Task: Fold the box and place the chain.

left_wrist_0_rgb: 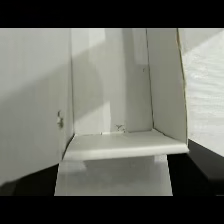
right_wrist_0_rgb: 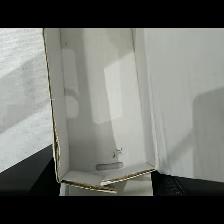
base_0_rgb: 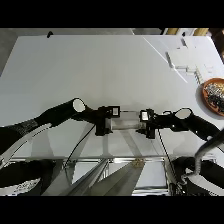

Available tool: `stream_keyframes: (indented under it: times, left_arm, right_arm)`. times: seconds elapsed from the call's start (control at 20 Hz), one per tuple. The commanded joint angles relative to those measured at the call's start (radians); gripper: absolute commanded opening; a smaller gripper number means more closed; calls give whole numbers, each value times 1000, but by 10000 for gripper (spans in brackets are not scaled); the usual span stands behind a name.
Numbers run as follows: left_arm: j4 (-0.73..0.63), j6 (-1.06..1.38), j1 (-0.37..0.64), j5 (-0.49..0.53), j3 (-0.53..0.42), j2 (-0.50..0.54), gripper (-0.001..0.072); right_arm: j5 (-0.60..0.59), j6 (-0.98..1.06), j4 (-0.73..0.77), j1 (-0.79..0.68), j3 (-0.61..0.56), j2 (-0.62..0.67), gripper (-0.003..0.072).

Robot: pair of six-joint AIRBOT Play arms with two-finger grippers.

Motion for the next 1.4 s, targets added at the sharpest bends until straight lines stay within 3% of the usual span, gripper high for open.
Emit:
stream_keyframes:
  times: [0.0,0.15,0.5,0.65,0.8,1.35]
  left_arm:
    - [-6,16,-23,46,-24,11,702]
    - [-43,68,-24,94,-66,11,700]
    - [-108,186,-22,99,-78,51,698]
    - [-114,202,-19,103,-124,56,698]
    - [-235,328,-18,116,-163,92,698]
    - [-336,375,28,86,-165,80,699]
  right_arm:
    - [0,0,0,0,0,1,401]
    - [0,0,0,0,0,1,401]
    - [0,0,0,0,0,1,401]
    - [0,0,0,0,0,1,401]
    - [0,0,0,0,0,1,401]
    - [0,0,0,0,0,1,401]
